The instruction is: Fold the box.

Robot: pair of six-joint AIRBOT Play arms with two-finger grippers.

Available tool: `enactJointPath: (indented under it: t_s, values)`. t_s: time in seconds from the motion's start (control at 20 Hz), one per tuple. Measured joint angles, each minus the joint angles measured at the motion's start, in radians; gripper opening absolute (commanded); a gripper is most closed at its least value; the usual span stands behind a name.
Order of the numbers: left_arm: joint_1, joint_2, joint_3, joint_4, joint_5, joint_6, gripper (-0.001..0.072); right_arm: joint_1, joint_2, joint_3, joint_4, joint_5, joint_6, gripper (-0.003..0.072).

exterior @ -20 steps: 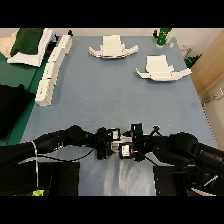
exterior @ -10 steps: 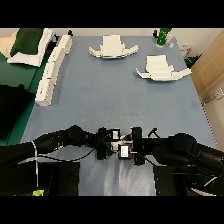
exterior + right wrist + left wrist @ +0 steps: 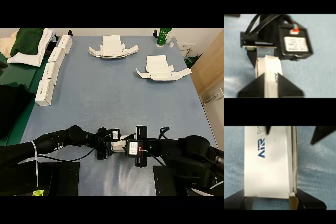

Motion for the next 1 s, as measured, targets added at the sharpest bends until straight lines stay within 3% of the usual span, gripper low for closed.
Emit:
enactJointPath:
  t_s: [0.15,0.5,1.0]
  values:
    - [0.000,0.000,0.000,0.000,0.000,0.000,0.0540,0.000,0.061,-0.057,0.003,0.078,0.185,0.0002]
    - [0.000,0.000,0.000,0.000,0.000,-0.001,0.0540,0.021,0.079,-0.271,0.077,0.465,0.533,0.0004]
    - [0.000,0.000,0.000,0.000,0.000,-0.001,0.0540,0.063,0.033,-0.370,0.093,0.577,0.678,0.0003]
